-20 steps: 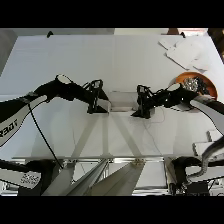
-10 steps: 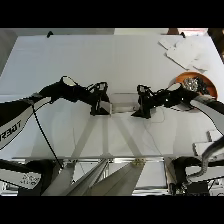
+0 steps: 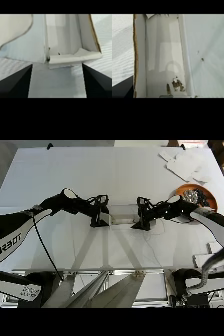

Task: Fold the box and place the chain.

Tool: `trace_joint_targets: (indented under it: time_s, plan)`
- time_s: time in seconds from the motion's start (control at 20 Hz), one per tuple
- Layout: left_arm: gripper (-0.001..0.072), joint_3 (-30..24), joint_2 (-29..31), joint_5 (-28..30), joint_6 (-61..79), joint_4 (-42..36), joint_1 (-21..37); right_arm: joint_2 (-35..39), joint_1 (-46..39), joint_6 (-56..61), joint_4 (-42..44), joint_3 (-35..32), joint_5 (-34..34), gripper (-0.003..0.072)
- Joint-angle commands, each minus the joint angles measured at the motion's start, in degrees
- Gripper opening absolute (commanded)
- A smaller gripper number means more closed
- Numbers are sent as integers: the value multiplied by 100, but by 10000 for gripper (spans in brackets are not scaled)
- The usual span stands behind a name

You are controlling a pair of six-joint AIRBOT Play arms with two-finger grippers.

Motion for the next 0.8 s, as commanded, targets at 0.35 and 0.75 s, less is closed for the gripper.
trace_joint_targets:
  time_s: [0.35, 0.75]
  plan:
    - [709, -11, 166, -269, -146, 7, 260, 0, 2, -4, 0, 0, -2, 519]
    - [708, -372, 785, -125, -710, -44, 214, -2, 2, -4, 0, 0, -2, 519]
